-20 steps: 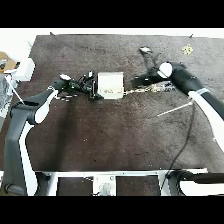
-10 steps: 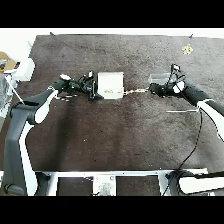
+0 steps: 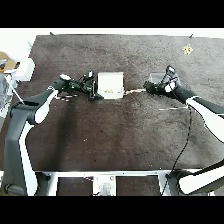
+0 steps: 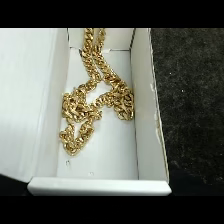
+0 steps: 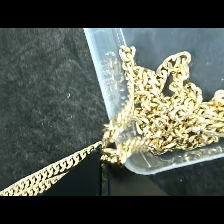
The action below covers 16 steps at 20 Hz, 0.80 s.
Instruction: Fold the box and place the chain.
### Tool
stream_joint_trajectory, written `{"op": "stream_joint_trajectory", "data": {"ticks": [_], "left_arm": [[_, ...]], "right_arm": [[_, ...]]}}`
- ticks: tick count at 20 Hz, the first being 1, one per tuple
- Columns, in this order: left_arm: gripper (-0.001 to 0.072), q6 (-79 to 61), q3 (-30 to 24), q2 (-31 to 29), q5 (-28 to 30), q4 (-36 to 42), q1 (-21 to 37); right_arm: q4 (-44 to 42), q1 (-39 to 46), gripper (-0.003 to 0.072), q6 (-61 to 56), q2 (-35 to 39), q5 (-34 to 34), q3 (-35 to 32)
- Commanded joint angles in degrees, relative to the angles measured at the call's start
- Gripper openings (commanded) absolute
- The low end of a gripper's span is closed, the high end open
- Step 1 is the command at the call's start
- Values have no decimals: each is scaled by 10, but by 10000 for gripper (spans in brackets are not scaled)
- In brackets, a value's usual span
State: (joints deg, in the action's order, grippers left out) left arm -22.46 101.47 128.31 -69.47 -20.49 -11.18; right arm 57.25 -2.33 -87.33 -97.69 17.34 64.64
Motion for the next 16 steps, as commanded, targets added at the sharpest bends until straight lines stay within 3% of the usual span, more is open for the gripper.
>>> {"op": "stream_joint_trajectory", "data": {"ticks": [1,7,12,16], "left_arm": [[349,0,0,0,0,0,0],[349,0,0,0,0,0,0],[349,0,0,0,0,0,0],[349,0,0,0,0,0,0]], "right_arm": [[-9,-9,1,15,11,13,5],[-9,-54,1,60,137,62,5],[-9,-146,0,98,235,14,54],[3,-239,0,143,229,-31,119]]}}
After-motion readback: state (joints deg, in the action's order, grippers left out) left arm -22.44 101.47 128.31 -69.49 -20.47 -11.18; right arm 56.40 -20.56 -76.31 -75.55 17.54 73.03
